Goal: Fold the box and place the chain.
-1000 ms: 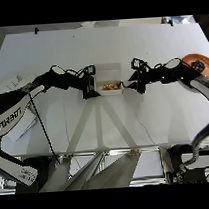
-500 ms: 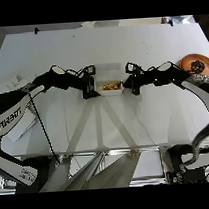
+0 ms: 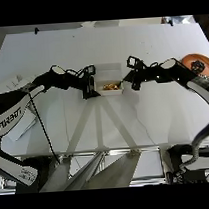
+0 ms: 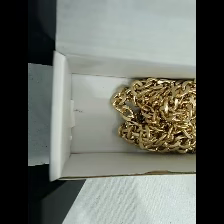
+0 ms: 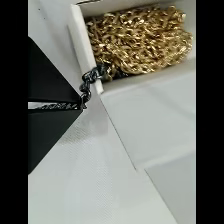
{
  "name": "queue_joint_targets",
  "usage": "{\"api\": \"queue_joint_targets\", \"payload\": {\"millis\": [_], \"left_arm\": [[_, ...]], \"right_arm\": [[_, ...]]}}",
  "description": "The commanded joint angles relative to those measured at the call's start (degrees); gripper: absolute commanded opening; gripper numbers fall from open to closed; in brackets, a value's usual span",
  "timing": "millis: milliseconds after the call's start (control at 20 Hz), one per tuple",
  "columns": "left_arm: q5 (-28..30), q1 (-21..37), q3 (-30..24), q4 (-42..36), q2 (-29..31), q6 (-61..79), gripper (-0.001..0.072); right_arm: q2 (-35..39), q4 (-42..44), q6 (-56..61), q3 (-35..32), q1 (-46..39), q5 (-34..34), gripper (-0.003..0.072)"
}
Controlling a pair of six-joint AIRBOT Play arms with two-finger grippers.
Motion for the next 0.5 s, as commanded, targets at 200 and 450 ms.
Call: {"api": "queue_joint_targets", "payload": {"millis": [200,450], "left_arm": [[0.0,0.0,0.0,0.0,0.0,0.0,0.0277],[0.0,0.0,0.0,0.0,0.0,0.0,0.0277]], "right_arm": [[16.6,0.2,0.7,0.0,0.0,-1.2,0.0012],[22.5,0.3,2.0,0.0,0.0,-2.8,0.0012]]}}
